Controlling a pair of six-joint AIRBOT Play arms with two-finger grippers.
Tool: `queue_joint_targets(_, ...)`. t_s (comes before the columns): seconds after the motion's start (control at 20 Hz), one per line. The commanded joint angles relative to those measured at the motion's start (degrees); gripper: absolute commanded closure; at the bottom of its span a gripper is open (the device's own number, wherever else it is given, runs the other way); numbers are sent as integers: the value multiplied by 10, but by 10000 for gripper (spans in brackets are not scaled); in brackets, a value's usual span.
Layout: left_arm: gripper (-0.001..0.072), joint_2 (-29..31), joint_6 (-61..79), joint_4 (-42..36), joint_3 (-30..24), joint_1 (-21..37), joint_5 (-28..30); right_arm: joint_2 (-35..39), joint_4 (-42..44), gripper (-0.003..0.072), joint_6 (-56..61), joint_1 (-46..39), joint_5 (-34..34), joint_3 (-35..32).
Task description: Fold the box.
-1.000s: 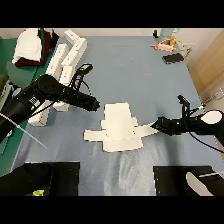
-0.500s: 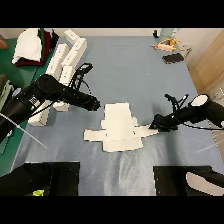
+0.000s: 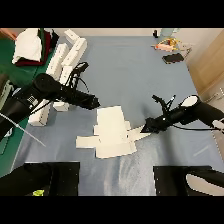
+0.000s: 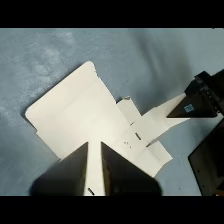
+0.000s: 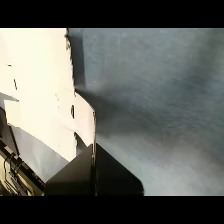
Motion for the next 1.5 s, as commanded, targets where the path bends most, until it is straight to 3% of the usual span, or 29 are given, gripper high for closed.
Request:
queue_joint_targets(0.0, 163, 0, -31, 1, 0, 46, -60, 72, 10, 685, -5, 62, -61, -54)
queue_joint_targets(0.2, 166, 0, -30, 13, -8, 103, -121, 211, -7, 685, 18, 107, -183, -141)
queue_joint_targets(0.35, 165, -1, -30, 36, -37, 138, -98, 257, -31, 685, 50, 108, -209, -160)
queue_joint_targets(0.55, 165, -45, 46, 14, -65, 144, -81, 256, -32, 685, 49, 108, -209, -160)
queue_joint_targets(0.75, 165, -137, 163, -123, -57, 145, -78, 256, -31, 685, 44, 109, -198, -160)
queue_joint_targets(1.0, 167, -226, 266, -246, -42, 144, -127, 256, -32, 685, 45, 144, -202, -160)
queue_joint_targets(1.15, 167, -248, 304, -259, -42, 144, -146, 256, -32, 685, 45, 151, -209, -160)
queue_joint_targets(1.4, 169, -267, 320, -238, -42, 144, -250, 256, -32, 685, 45, 151, -229, -160)
queue_joint_targets(1.45, 210, -267, 320, -232, -42, 144, -255, 256, -32, 685, 45, 151, -229, -160)
